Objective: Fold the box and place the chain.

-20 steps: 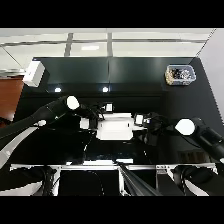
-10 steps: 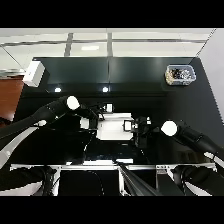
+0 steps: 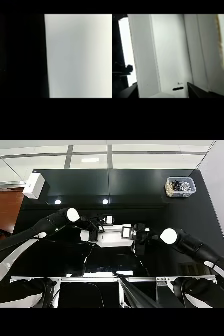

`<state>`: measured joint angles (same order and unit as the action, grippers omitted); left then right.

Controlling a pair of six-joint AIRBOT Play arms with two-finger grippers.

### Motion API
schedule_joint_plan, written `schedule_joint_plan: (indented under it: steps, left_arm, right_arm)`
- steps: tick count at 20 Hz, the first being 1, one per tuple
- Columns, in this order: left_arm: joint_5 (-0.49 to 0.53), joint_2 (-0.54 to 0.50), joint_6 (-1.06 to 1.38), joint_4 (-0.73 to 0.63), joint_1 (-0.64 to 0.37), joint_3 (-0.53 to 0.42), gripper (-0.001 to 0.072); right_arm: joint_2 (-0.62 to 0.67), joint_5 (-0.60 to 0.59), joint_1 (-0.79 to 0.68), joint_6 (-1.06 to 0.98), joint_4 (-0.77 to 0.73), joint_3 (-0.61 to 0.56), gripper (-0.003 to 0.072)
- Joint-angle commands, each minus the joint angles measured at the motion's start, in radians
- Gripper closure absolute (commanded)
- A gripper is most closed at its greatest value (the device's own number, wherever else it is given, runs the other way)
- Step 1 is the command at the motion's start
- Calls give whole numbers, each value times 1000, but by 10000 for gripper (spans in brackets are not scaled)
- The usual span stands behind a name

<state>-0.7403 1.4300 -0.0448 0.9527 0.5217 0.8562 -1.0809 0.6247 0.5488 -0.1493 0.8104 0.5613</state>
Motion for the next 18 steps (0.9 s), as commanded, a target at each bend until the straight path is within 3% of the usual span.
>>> schedule_joint_plan:
  steps: [1, 6, 14, 18]
  left_arm:
    - [-5, 0, 0, 0, 0, 0, 682]
    - [-5, 0, 1, 0, 0, 0, 682]
    - [-4, 0, 1, 1, 0, 0, 681]
    - [-4, 0, 0, 1, 0, 0, 682]
  right_arm:
    - [0, 47, -64, 1, -37, 23, -34]
    - [0, 42, -124, 86, -58, 24, -34]
    - [-1, 50, -187, 325, -240, 26, -34]
    - [-41, 118, -185, 349, -288, 25, -34]
